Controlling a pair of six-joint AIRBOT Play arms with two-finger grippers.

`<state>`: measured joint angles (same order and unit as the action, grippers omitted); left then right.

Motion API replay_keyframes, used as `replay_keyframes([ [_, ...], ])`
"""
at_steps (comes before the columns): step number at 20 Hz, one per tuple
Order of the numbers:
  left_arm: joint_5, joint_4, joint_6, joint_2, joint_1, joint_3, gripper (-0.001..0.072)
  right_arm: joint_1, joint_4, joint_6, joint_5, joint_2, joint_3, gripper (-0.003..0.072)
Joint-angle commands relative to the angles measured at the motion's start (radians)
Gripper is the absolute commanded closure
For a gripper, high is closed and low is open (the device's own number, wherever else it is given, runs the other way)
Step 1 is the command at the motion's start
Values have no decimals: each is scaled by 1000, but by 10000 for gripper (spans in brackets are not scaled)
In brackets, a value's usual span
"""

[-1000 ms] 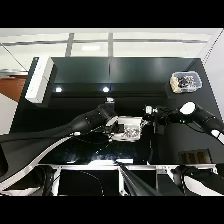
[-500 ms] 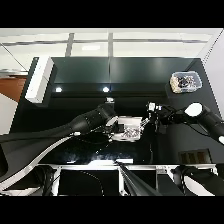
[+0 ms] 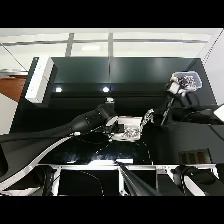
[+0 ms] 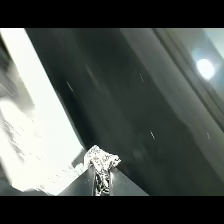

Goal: Fold the box and place the chain.

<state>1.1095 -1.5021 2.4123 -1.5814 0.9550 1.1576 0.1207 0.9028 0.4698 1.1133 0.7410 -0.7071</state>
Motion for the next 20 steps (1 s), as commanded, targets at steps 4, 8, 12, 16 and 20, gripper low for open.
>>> replay_keyframes([
  [4, 0, 0, 0, 0, 0, 0, 678, 0, -255, 182, 164, -82, -198, 642],
  [8, 0, 0, 0, 0, 0, 0, 678, 62, -227, 244, 186, -71, -199, 642],
  [12, 0, 0, 0, 0, 0, 0, 678, 87, -145, 288, 188, -69, -184, 642],
  [16, 0, 0, 0, 0, 0, 0, 678, 87, -48, 342, 208, -69, -184, 642],
  [20, 0, 0, 0, 0, 0, 0, 678, 87, -69, 342, 228, -69, -170, 642],
])
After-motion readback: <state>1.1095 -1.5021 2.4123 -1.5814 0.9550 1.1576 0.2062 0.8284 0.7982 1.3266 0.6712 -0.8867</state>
